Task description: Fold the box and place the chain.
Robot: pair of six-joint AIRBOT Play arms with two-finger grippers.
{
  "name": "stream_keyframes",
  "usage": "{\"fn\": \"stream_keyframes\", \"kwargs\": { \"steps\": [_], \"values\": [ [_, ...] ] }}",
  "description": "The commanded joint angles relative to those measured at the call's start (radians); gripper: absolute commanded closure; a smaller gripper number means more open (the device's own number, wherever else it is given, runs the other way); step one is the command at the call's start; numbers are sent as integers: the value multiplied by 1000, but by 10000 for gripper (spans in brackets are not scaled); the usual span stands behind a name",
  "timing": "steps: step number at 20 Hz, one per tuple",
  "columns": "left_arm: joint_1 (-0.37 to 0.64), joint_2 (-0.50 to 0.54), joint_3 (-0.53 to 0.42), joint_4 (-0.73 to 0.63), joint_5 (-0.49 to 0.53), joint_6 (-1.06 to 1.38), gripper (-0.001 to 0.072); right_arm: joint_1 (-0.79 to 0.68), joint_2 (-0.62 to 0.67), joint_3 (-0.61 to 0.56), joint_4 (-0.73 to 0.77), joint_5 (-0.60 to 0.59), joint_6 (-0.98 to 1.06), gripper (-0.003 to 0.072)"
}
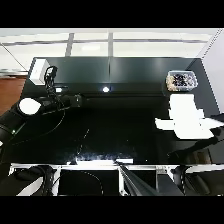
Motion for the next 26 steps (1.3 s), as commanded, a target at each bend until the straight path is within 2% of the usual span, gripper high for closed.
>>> {"fn": "stream_keyframes", "kwargs": {
  "steps": [1,4,9,13,18,21,23,26],
  "values": [
    [0,-2,2,1,-5,0,13,26,-5,3,6,69,-46,607],
    [0,-2,2,0,-5,0,13,45,67,-67,62,53,-105,623],
    [2,-2,1,0,10,0,13,137,266,-224,145,-18,-156,636],
    [2,-2,1,0,23,0,13,280,478,-416,210,-121,-155,638],
    [-7,-4,-2,-42,19,0,13,536,823,-728,299,-348,-155,638],
    [-18,-9,-2,-41,1,0,13,716,1041,-857,364,-463,-155,638],
    [-19,-31,-2,-43,-48,0,13,838,1146,-920,369,-526,-159,638],
    [-19,-111,-2,-138,-162,36,13,1025,1229,-1017,357,-650,-176,638]
  ]
}}
